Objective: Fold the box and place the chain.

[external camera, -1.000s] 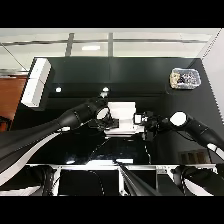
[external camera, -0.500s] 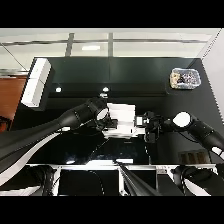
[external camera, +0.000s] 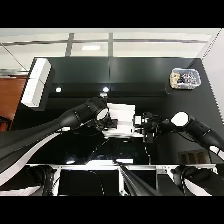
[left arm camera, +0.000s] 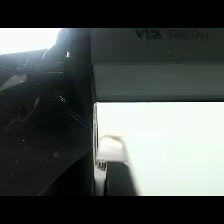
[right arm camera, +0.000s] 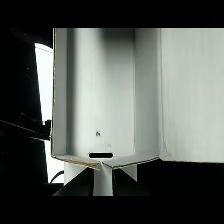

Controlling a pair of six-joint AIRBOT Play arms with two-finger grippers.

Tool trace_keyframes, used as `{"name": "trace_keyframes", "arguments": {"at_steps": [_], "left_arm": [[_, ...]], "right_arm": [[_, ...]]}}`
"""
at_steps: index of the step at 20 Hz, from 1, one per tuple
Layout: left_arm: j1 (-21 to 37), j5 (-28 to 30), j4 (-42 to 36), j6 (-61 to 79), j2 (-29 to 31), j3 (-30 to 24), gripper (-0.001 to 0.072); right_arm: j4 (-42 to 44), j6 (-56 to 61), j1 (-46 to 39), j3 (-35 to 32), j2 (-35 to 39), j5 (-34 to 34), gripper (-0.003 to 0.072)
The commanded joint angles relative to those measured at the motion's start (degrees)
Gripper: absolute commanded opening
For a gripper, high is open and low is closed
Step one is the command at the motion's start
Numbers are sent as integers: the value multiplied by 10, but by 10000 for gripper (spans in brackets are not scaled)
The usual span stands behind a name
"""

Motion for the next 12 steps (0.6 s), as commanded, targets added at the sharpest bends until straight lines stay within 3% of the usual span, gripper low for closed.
{"name": "trace_keyframes", "arguments": {"at_steps": [1,5,8,9,10,11,12], "left_arm": [[0,0,-2,1,0,0,26],[0,0,-4,1,0,0,26],[0,1,-4,1,0,0,26],[0,1,-4,1,0,0,26],[0,1,-4,1,0,0,26],[0,1,-4,1,0,0,26],[0,1,-4,1,0,0,26]], "right_arm": [[27,0,23,0,-4,-34,127],[89,0,44,0,-9,-86,128],[89,0,44,0,-18,-97,203],[89,0,44,0,-18,-87,167],[87,3,44,0,-19,-77,56],[86,5,44,0,-19,-69,68],[88,13,44,0,-19,-69,126]]}}
